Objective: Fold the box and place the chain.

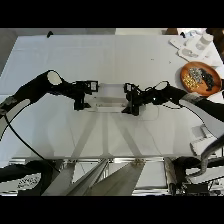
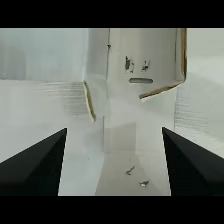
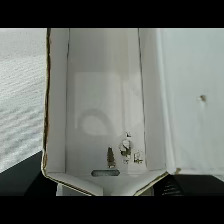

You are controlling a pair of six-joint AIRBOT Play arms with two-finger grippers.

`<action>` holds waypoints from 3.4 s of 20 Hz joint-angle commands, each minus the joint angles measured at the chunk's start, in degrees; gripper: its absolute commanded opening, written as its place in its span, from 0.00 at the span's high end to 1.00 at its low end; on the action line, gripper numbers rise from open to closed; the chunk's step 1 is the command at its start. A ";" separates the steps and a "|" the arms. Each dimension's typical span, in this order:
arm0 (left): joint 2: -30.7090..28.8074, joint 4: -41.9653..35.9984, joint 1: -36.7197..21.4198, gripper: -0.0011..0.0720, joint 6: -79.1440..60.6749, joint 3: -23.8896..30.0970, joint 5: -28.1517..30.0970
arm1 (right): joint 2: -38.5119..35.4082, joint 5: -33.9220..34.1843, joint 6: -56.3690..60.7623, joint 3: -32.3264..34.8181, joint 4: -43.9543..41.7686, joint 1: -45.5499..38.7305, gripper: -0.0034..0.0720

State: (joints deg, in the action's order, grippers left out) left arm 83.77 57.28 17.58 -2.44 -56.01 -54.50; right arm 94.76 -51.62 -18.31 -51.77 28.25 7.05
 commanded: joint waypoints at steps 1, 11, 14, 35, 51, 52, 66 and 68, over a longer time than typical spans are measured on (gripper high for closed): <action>1.55 -2.23 0.04 0.12 -2.36 -0.07 -2.40 | 0.00 -0.02 0.00 0.02 -0.02 0.02 0.37; 3.48 -10.12 0.50 0.44 -11.52 -0.07 -5.05 | 0.00 -0.02 0.00 0.02 -0.02 0.02 0.37; 4.07 -10.03 1.09 0.46 -11.72 -0.07 -2.19 | 0.00 -0.02 0.00 0.02 -0.02 0.02 0.37; 4.44 -13.73 1.09 0.76 -11.72 -0.07 -3.63 | 0.02 -0.02 0.00 0.02 -0.02 0.02 0.37; 4.44 -13.27 1.01 0.43 -11.72 -0.07 -0.35 | 0.00 -0.02 0.00 0.00 -0.02 0.02 0.37; 4.44 -12.44 0.98 0.46 -11.72 -0.07 -0.37 | 0.02 -0.02 0.00 0.02 -0.02 0.02 0.37; 4.35 -8.81 0.96 0.61 -12.02 -0.07 -3.78 | 0.00 -0.02 0.00 0.02 -0.02 0.02 0.37; 4.35 -8.81 0.96 0.63 -13.40 -0.07 -2.99 | 0.00 -0.02 0.00 0.02 -0.02 0.02 0.37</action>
State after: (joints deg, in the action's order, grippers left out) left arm 88.16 48.40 18.61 -14.72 -56.03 -57.95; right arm 94.76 -51.62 -18.33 -51.77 28.25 7.03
